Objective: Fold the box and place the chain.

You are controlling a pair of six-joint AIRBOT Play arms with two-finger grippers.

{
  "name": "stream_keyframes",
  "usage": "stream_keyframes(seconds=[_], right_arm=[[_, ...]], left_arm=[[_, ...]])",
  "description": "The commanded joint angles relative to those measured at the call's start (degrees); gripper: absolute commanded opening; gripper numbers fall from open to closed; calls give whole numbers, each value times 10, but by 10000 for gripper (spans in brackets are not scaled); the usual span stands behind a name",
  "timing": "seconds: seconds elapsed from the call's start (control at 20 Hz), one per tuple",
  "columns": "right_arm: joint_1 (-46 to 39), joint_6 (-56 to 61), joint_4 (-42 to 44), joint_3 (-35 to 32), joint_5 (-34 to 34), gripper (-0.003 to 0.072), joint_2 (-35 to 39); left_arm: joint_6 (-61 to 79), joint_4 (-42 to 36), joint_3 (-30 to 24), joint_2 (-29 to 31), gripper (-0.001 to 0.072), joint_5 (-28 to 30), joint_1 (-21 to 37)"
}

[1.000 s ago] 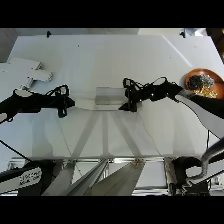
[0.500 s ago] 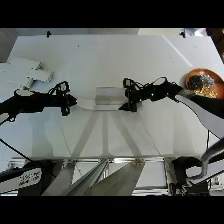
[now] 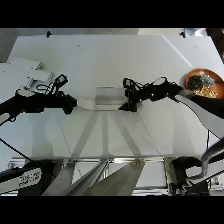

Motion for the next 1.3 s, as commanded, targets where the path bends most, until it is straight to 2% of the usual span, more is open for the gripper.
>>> stream_keyframes(seconds=[0.0,0.3,0.6,0.8,0.95,1.05,1.15,1.25], right_arm=[[0,0,0,0,0,518,0],[0,0,0,0,0,518,0],[0,0,0,0,0,518,0],[0,0,0,0,0,518,0],[0,0,0,0,0,518,0],[0,0,0,0,0,518,0],[0,0,0,0,0,518,0],[0,0,0,0,0,518,0]], left_arm=[[-84,10,0,0,4,0,-19],[-171,2,-1,-19,4,30,-54],[-170,-79,0,-19,5,28,-58],[-171,-79,0,-19,6,-11,-61],[-209,-83,0,-19,7,-13,-69],[-227,-96,0,-18,21,-13,-69],[-236,-114,0,-18,114,-14,-69],[-245,-137,0,-18,116,-14,-69]])
